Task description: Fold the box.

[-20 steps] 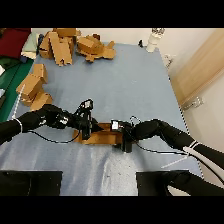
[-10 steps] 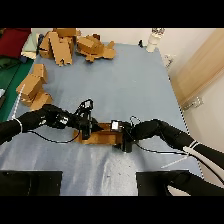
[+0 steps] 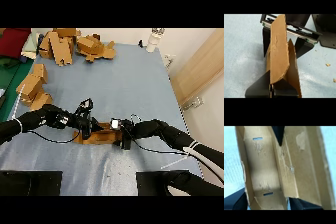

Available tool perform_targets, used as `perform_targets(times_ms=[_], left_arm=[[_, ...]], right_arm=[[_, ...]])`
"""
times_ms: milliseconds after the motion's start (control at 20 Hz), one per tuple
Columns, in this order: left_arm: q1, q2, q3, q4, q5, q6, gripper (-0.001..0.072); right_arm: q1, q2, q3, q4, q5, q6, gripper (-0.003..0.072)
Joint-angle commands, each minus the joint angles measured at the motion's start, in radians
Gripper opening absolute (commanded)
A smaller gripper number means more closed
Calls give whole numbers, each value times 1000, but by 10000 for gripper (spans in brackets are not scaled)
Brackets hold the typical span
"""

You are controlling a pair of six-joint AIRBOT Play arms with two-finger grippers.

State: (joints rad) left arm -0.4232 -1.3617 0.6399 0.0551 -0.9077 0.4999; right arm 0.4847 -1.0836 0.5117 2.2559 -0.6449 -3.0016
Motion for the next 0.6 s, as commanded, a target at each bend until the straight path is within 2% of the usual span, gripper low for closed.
perform_targets(times_ms=[0, 550], left_arm=[[1, 1, 1, 0, -10, 1, 13], [1, 1, 1, -1, -8, 1, 13]], right_arm=[[1, 0, 0, 0, -16, 1, 710], [1, -2, 0, -53, -18, 2, 708]])
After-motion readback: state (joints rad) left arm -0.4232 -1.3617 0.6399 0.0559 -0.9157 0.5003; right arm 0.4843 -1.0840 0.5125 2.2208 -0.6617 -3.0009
